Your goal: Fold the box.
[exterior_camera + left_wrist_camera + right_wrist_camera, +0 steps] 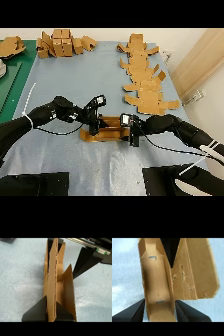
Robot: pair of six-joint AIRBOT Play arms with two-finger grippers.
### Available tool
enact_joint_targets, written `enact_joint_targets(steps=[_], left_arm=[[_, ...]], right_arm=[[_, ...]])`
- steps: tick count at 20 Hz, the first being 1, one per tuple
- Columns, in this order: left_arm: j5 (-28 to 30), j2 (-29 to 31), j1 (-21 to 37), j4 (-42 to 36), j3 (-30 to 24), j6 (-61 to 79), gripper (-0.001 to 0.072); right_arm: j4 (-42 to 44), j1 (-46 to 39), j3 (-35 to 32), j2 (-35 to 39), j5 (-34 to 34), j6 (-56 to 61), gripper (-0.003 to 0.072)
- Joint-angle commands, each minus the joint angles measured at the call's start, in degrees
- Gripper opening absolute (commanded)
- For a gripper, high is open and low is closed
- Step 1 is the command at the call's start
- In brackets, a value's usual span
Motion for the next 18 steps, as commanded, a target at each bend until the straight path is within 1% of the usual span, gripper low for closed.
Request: enact_joint_targets(steps=[1,2,4,10,14,18], left_arm=[[-0.1,0.0,0.0,0.1,0.0,0.0,0.0013],[-0.2,0.0,0.0,0.1,0.0,0.0,0.0013],[-0.1,0.0,0.0,0.1,0.0,0.0,0.0012],[-0.1,0.0,0.0,0.1,0.0,0.0,0.0013],[-0.1,0.0,0.0,0.1,0.0,0.0,0.0012],[-0.1,0.0,0.0,0.1,0.0,0.0,0.0013]], right_arm=[[-3.3,-0.1,0.0,0.0,-0.3,0.1,0.0564],[-4.5,-0.1,0.0,-0.1,0.2,0.1,0.0564],[-4.5,0.0,0.1,-0.3,1.7,0.1,0.0564],[-3.9,0.2,0.1,-1.1,3.6,0.0,0.0564],[-4.6,0.0,0.1,-1.1,2.2,0.0,0.0564],[-5.0,0.0,0.1,-1.1,3.1,0.0,0.0564]])
